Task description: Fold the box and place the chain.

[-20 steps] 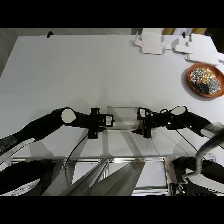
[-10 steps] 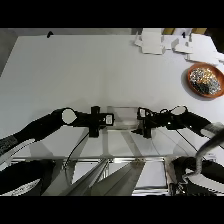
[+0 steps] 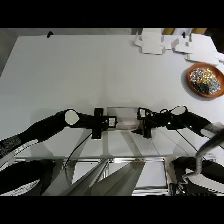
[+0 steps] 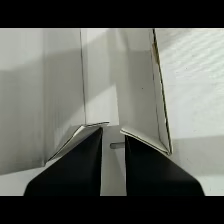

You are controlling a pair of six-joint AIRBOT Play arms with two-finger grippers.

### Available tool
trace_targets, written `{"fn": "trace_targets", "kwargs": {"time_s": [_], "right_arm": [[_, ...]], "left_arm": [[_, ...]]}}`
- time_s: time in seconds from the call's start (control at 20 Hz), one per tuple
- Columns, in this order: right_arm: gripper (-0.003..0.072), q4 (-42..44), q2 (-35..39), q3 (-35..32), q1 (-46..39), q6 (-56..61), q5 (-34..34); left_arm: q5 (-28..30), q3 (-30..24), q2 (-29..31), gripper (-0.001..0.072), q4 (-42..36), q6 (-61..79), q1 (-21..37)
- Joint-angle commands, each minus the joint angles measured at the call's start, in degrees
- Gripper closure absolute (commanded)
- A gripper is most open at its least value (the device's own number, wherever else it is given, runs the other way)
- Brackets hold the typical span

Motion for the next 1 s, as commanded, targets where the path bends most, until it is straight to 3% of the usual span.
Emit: {"fn": "trace_targets", "kwargs": {"time_s": [0.0,0.05,0.1,0.15,0.4,0.45,0.55,0.6,0.75,0.8,0.95], "right_arm": [[0.0379,0.15,0.04,0.04,-0.02,0.09,0.0],[0.0379,0.15,0.04,0.04,-0.02,0.09,0.0],[0.0379,0.15,0.04,0.04,-0.02,0.09,0.02],[0.0379,0.15,0.04,0.04,-0.02,0.09,0.0],[0.0379,0.15,0.02,0.04,-0.02,0.09,0.0],[0.0379,0.15,0.02,0.04,-0.02,0.09,0.0],[0.0379,0.15,0.04,0.04,-0.02,0.09,0.02],[0.0379,0.15,0.04,0.04,-0.02,0.09,0.0],[0.0379,0.15,0.04,0.04,-0.02,0.09,0.0],[0.0379,0.15,0.04,0.04,-0.02,0.09,0.0],[0.0379,0.15,0.04,0.04,-0.02,0.09,0.0]], "left_arm": [[0.87,-0.02,-1.05,0.055,-1.18,0.48,-0.66],[1.03,-0.02,-1.36,0.0511,-2.01,0.48,-0.98],[1.4,-0.02,-1.46,0.0358,-2.99,0.48,-1.33],[1.7,0.0,-1.42,0.0286,-3.5,0.48,-1.44],[1.75,0.0,-1.18,0.026,-3.41,-0.48,-1.33],[1.68,-0.02,-0.7,0.027,-3.13,-1.44,-1.09],[0.85,-0.02,1.31,0.0495,-1.53,-7.34,-0.13],[-0.15,-0.02,2.97,0.0561,0.63,-11.5,0.72],[-4.57,0.0,9.4,0.0613,10.32,-27.71,4.09],[-6.34,-0.02,12.04,0.07,14.05,-34.34,5.57],[-11.91,-0.02,19.56,0.0703,24.65,-56.72,10.03]]}}
